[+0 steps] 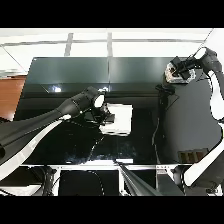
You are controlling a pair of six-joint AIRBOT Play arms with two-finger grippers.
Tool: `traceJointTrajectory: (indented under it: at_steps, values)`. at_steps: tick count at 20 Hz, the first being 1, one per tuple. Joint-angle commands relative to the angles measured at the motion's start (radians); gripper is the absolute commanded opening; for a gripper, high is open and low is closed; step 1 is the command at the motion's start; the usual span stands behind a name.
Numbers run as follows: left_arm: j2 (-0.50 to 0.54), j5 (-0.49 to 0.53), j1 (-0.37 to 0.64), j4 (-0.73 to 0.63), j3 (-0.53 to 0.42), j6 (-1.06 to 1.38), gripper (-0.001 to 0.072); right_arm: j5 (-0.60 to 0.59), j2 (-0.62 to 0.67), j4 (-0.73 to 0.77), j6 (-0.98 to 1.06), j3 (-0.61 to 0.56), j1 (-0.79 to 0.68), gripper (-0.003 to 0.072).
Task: Fold the box and place the chain.
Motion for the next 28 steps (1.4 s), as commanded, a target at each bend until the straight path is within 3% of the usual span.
traceJointTrajectory:
  at_steps: [1,6,16,19,28]
  values:
    - [0.000,0.001,0.001,0.000,0.000,0.000,0.0026,0.050,0.022,0.008,-0.137,0.002,-0.012,0.0015]
    - [0.000,0.006,0.001,0.000,0.000,0.000,0.0026,0.126,0.183,0.009,-0.363,0.002,-0.024,0.0015]
    - [0.000,0.035,0.001,0.000,0.000,0.000,0.0026,0.136,0.710,0.026,-0.555,0.002,-0.022,0.0015]
    - [0.000,0.034,0.001,0.000,0.000,0.000,0.0027,0.176,0.826,0.129,-0.676,0.002,-0.022,0.0015]
    - [0.000,0.022,0.001,0.000,0.000,0.001,0.0026,0.227,1.038,0.472,-0.746,0.002,-0.022,0.0015]
